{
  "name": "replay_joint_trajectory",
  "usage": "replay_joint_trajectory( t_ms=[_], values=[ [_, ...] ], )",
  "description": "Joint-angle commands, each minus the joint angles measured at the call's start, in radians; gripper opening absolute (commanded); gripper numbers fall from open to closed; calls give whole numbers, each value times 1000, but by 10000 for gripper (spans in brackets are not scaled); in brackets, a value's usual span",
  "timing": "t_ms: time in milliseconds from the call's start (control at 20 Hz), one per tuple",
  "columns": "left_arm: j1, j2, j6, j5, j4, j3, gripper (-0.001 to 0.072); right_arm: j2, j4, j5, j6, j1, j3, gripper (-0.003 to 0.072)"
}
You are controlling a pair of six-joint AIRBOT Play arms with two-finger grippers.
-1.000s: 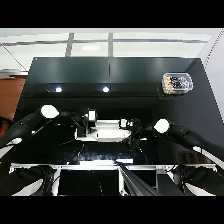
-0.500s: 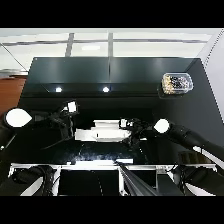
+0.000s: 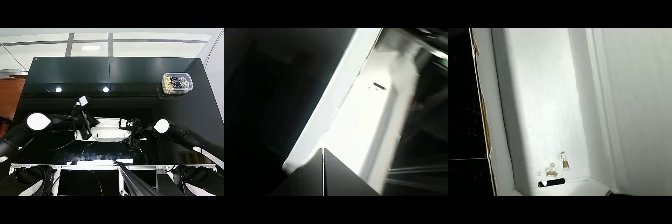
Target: Fold the box and place the chain.
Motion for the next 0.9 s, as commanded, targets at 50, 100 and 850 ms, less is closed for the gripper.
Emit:
replay_joint_trajectory(
  t_ms=[50, 100, 850],
  values=[
    [-71, -153, -5, 183, -19, -3, 28, 0, 0, -1, 0, 0, 0, 477],
    [-74, -172, -5, 186, -20, -3, 28, 0, 0, -2, 0, 0, 0, 477],
    [80, 79, -57, -140, 301, 41, 705, 0, 1, -12, 0, 0, 0, 477]
  ],
)
